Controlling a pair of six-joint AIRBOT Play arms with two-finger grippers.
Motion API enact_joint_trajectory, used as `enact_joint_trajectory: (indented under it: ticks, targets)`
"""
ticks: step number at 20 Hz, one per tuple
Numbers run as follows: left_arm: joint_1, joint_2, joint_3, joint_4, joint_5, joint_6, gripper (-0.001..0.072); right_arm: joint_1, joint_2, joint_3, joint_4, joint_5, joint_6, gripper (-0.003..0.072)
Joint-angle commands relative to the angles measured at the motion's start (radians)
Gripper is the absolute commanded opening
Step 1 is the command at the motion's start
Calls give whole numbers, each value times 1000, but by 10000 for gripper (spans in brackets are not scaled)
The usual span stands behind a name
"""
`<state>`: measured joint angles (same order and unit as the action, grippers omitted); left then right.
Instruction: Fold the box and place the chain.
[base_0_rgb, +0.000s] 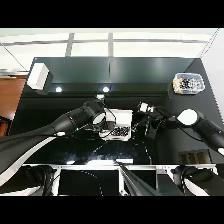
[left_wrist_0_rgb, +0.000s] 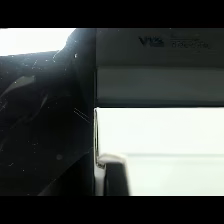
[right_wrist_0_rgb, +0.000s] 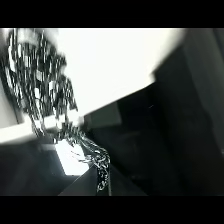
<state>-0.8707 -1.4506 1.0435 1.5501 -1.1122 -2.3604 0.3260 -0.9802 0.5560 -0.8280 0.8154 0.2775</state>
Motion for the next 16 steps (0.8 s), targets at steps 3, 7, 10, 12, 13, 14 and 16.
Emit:
enact_joint_trajectory:
  ticks: [3,7,10,12,13,14,16]
  targets:
    - [0,0,1,0,1,0,29,0,167,121,98,217,362,14]
    - [0,0,1,-4,0,0,29,0,172,192,410,224,439,15]
    - [0,0,1,-23,1,0,29,1,172,191,545,171,442,15]
    - [0,0,0,-22,1,0,29,1,171,188,501,173,492,15]
    - [0,0,0,-23,1,0,29,2,171,184,482,175,520,15]
    - [0,0,0,-23,1,0,29,3,171,179,461,177,534,15]
    - [0,0,1,-22,3,0,28,18,170,162,437,172,541,15]
